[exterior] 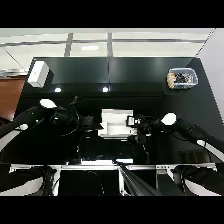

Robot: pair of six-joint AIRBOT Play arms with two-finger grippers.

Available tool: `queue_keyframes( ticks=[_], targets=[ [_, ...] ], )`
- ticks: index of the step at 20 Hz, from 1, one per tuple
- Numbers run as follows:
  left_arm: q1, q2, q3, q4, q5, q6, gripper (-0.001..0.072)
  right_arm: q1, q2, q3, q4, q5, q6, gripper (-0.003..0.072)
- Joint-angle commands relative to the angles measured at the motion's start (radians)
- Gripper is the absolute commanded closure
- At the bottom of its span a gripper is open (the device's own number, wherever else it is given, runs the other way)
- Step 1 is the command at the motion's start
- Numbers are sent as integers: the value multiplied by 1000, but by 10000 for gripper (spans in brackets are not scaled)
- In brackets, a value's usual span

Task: Fold the box and place the chain.

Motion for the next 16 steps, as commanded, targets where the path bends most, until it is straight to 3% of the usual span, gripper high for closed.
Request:
queue_keyframes(
  ticks=[1,11,16],
  targets=[
    [-53,-1,40,45,25,-113,211,1,0,0,0,0,0,495],
    [-306,-1,212,605,191,-748,210,1,0,0,0,0,0,496],
    [-371,-1,216,740,197,-887,211,1,0,0,0,0,0,496]
  ],
)
